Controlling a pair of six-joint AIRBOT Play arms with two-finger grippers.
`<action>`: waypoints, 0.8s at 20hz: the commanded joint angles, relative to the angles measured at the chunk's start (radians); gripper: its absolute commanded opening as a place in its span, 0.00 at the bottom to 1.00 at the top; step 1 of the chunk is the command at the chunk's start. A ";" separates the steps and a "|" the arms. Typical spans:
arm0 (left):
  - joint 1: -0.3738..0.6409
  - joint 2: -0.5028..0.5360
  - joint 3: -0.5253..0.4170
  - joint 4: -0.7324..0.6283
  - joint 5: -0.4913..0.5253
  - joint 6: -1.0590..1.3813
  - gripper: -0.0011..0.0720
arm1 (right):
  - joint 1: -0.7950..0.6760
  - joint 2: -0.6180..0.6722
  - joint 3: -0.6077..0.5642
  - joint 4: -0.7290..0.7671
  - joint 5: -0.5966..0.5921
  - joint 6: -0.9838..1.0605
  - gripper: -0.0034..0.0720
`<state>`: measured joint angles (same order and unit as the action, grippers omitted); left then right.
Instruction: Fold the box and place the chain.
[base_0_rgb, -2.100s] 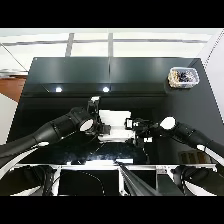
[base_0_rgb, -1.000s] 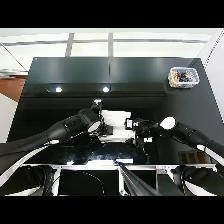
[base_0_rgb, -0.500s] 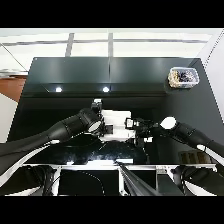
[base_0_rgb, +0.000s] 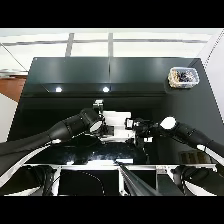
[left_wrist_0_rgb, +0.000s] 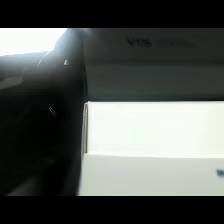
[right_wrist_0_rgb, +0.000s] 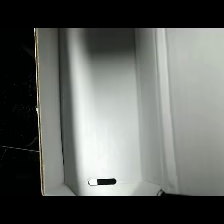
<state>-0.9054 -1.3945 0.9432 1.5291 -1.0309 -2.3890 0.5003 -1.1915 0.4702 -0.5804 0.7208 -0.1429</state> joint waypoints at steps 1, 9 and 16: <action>0.000 0.002 0.007 0.008 -0.008 0.000 0.55 | 0.001 -0.001 0.000 0.000 0.000 0.001 0.58; 0.001 -0.001 0.006 0.027 -0.011 0.002 0.05 | 0.000 -0.001 0.000 0.000 0.001 0.001 0.58; 0.003 0.016 0.006 0.054 -0.063 0.002 0.05 | -0.002 0.080 0.006 -0.105 0.009 0.077 0.93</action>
<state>-0.9039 -1.3869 0.9482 1.5665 -1.0676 -2.3886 0.4992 -1.1488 0.4732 -0.6189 0.7227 -0.1043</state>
